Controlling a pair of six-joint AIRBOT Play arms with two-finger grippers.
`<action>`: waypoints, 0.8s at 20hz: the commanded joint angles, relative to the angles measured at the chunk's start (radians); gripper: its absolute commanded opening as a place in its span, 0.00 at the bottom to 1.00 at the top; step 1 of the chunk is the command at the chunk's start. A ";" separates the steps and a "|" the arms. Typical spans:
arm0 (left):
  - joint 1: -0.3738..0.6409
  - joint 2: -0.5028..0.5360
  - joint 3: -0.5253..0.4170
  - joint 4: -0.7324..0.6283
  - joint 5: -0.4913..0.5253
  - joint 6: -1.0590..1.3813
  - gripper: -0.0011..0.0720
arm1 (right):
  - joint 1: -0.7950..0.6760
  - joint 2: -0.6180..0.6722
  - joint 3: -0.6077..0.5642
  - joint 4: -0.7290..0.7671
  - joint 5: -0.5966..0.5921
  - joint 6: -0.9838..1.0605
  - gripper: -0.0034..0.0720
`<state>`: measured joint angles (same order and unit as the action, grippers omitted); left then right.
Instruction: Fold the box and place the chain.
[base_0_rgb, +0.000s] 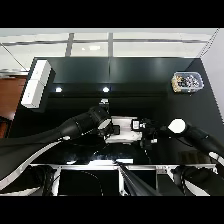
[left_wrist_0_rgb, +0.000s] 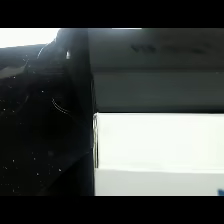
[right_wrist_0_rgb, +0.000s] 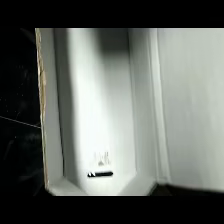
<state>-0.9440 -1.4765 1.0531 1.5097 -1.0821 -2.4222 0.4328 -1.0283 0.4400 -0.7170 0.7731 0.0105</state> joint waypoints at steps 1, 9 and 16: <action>0.001 0.000 0.000 0.002 -0.016 0.010 0.06 | -0.049 0.077 0.004 -0.109 0.077 0.036 0.92; 0.001 0.000 0.000 0.012 -0.023 0.010 0.06 | -0.055 0.047 -0.001 -0.055 0.076 -0.052 0.69; 0.001 0.000 0.000 0.012 -0.023 0.010 0.06 | -0.033 0.021 -0.006 0.072 0.070 -0.010 0.28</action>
